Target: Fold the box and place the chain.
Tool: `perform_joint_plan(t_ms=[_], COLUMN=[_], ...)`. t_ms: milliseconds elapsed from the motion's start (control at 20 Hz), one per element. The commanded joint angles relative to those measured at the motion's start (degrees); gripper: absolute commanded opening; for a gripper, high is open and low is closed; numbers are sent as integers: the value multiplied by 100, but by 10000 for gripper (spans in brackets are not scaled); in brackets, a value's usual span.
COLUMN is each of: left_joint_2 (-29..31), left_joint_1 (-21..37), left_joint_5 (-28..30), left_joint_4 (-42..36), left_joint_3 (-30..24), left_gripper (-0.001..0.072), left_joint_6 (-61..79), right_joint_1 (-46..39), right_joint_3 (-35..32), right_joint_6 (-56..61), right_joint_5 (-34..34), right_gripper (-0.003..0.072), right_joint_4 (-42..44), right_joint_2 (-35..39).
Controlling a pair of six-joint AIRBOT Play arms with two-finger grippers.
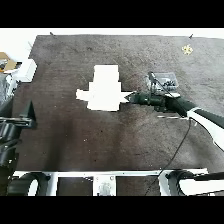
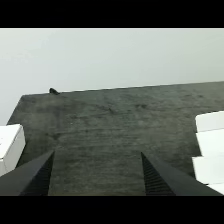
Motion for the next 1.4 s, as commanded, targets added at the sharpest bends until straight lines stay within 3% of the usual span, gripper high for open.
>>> perform_joint_plan(t_ms=[0, 100, 150, 200, 450, 650, 900, 1050, 1200, 1350], left_joint_2=[-129, -640, -1071, -1545, -4553, -6776, -9320, -10712, -11650, -12236], left_joint_1=[4, 4, 2, 2, 2, 2, 2, -13, -192, -448], left_joint_5=[-935, -1117, -1285, -1451, -2625, -3877, -5619, -6800, -7431, -7606], left_joint_4=[22, 13, 11, 11, 11, 317, 1869, 2192, 2863, 3379], left_joint_3=[70, 258, 435, 625, 2197, 3989, 6872, 8572, 9875, 10598], left_gripper=[610, 599, 537, 539, 539, 538, 540, 540, 540, 540], left_joint_6=[122, -273, -330, -337, -367, -1239, -2970, -3720, -4190, -4240], right_joint_1=[199, 186, 181, 181, 181, 181, 181, 181, 181, 181], right_joint_3=[223, 225, 225, 225, 225, 225, 225, 225, 225, 225], right_joint_6=[-46, -155, -168, -168, -179, -181, -190, -262, -448, -487], right_joint_5=[-175, -227, -238, -258, -323, -330, -330, -339, -330, -330], right_gripper=[1, 1, 1, 1, 1, 2, 2, 2, 2, 2], right_joint_4=[-225, -225, -221, -227, -219, -219, -223, -229, -223, -227], right_joint_2=[-337, -319, -315, -321, -326, -317, -317, -317, -317, -317])
